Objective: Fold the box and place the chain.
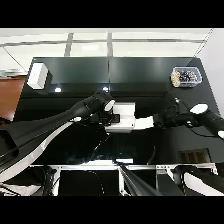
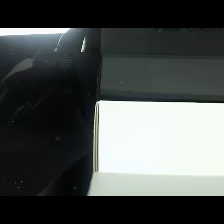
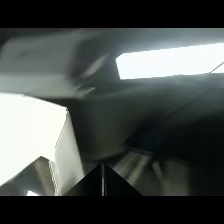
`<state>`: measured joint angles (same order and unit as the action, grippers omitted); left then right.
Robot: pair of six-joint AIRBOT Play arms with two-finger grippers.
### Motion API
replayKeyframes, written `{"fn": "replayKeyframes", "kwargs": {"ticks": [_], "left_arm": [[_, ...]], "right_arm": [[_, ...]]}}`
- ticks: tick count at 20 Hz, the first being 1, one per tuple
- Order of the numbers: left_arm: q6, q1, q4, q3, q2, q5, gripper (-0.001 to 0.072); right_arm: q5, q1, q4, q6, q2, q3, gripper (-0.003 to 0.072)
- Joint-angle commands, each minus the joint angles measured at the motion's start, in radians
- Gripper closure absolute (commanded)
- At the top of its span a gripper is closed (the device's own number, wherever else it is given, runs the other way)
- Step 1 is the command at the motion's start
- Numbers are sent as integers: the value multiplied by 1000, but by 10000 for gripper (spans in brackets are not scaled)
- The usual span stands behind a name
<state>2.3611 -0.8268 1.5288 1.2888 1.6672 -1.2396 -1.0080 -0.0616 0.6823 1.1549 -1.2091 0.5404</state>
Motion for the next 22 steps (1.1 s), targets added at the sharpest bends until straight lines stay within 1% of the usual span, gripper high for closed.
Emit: {"fn": "replayKeyframes", "kwargs": {"ticks": [1, 4, 7, 8, 9, 10, 11, 15, 16, 19, 22], "left_arm": [[-1, 1, 0, 1, 0, 1, 681], [-1, 1, 0, 1, 0, 0, 681], [-1, 1, 0, 1, 0, 0, 680], [-1, 1, 0, 1, 0, 1, 681], [-1, 1, 0, 1, 0, 1, 681], [-1, 1, 0, 1, 0, 1, 680], [-1, 1, 0, 1, 0, 1, 681], [-1, 1, 0, 1, 0, 1, 680], [-1, 1, 0, 1, 0, 1, 681], [-1, 1, 0, 1, 0, 1, 681], [-1, 1, 0, 1, 0, 0, 681]], "right_arm": [[-11, 89, -157, -142, -47, -2, 674], [-66, 88, -153, -142, -47, 3, 672], [-119, 88, -148, -141, -47, 45, 672], [-129, 89, -150, -138, -47, 60, 659], [-139, 89, -150, -126, -47, 72, 446], [-145, 89, -150, -115, -47, 85, 130], [-159, 89, -151, -115, -47, 95, 98], [-177, 101, -184, -80, -47, 103, 108], [-177, 113, -184, -76, -47, 107, 220], [-127, 189, -157, -25, -47, 144, 219], [-25, 308, 2, 162, -47, 217, 218]]}}
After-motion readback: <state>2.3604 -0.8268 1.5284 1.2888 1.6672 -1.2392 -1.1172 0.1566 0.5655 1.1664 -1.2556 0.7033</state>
